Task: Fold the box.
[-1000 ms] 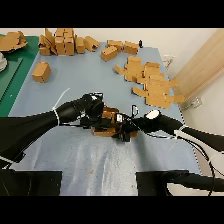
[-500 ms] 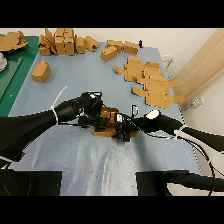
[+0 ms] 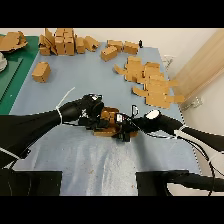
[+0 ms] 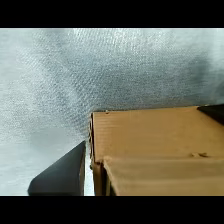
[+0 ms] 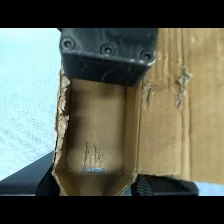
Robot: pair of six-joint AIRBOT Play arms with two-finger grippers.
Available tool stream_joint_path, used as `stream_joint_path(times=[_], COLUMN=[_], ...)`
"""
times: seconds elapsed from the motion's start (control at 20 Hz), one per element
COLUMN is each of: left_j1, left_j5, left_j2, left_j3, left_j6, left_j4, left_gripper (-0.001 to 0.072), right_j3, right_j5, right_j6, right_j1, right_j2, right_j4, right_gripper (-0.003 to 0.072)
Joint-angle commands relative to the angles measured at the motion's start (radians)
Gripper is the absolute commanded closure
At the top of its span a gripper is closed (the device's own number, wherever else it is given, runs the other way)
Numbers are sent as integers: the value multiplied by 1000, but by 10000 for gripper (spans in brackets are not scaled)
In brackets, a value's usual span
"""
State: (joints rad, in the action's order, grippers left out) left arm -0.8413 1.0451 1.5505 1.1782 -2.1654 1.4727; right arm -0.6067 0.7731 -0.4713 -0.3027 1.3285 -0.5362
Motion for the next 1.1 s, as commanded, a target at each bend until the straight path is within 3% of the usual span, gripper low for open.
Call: stream_joint_path(times=[0.0, 0.4, 0.5, 0.75, 1.05], left_j1=[-1, -1, -1, 0, 2], left_j5=[2, 2, 2, 6, 53], left_j2=[3, 2, 2, -12, -151], left_j3=[0, 1, 3, 24, 45], left_j6=[11, 11, -5, -3, 8], left_j4=[2, -18, -17, -17, -7], left_gripper=[698, 695, 180, 160, 160], right_j3=[0, 0, 0, 0, 0], right_j5=[0, 0, 0, 0, 0], right_j6=[0, 0, 0, 0, 0], right_j1=[-1, -1, -1, -1, -1], right_j2=[1, 1, 1, 1, 1], right_j4=[0, 0, 0, 0, 0], right_gripper=[245, 245, 246, 245, 245])
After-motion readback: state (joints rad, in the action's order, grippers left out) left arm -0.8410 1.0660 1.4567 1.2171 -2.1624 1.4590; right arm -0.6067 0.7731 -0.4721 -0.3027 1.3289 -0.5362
